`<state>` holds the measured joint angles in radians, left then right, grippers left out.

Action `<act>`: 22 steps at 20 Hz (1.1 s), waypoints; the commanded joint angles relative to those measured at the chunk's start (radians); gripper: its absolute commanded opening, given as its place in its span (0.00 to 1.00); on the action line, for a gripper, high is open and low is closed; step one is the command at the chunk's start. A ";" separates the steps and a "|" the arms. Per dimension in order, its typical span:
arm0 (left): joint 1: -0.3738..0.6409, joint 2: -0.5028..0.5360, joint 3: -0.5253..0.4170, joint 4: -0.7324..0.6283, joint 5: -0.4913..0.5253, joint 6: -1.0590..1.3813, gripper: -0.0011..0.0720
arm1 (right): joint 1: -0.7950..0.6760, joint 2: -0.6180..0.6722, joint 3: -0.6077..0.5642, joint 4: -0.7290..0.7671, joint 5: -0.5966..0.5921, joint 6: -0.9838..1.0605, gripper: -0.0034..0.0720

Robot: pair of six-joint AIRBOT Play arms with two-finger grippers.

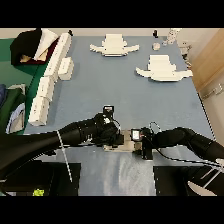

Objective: Fold the box.

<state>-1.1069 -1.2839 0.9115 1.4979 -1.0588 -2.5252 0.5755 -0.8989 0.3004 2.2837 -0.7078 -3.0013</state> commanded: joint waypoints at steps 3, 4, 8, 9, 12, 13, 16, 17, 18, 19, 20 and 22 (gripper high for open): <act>-0.003 -0.044 0.011 0.011 -0.033 -0.009 0.34 | 0.000 0.001 0.000 0.000 0.001 0.000 0.72; -0.003 -0.044 0.011 0.017 -0.034 -0.008 0.03 | 0.000 0.001 0.001 0.000 0.000 0.000 0.72; -0.003 -0.044 0.011 0.017 -0.034 -0.041 0.03 | 0.000 0.001 0.000 0.000 0.000 0.000 0.72; -0.003 -0.044 0.011 0.017 -0.034 -0.040 0.03 | 0.000 0.001 0.001 0.000 0.000 0.000 0.72; -0.004 -0.043 0.011 0.008 -0.033 -0.027 0.11 | 0.000 0.001 0.000 0.000 0.000 0.000 0.72; -0.006 -0.043 0.014 0.007 -0.033 -0.025 0.48 | 0.000 0.001 0.000 0.000 0.000 0.000 0.72; -0.009 -0.042 0.022 0.011 -0.033 -0.026 0.69 | 0.000 0.001 0.000 0.000 0.000 0.000 0.72; -0.009 -0.042 0.024 0.014 -0.033 -0.026 0.69 | 0.000 0.001 0.000 0.000 0.000 0.000 0.72; -0.009 -0.041 0.024 0.014 -0.034 -0.026 0.69 | 0.000 0.001 0.000 0.000 0.000 0.000 0.72; -0.009 -0.037 0.024 0.014 -0.034 -0.026 0.69 | 0.000 0.001 0.000 0.000 0.000 0.000 0.72; -0.009 -0.029 0.024 0.014 -0.034 -0.025 0.69 | 0.000 0.001 0.000 0.000 0.000 0.000 0.72; -0.009 0.013 0.029 0.014 -0.047 -0.007 0.69 | 0.000 0.001 0.000 0.000 0.000 0.000 0.72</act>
<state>-1.1164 -1.3041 0.9356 1.5101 -1.0916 -2.5481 0.5755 -0.8986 0.3004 2.2837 -0.7074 -3.0016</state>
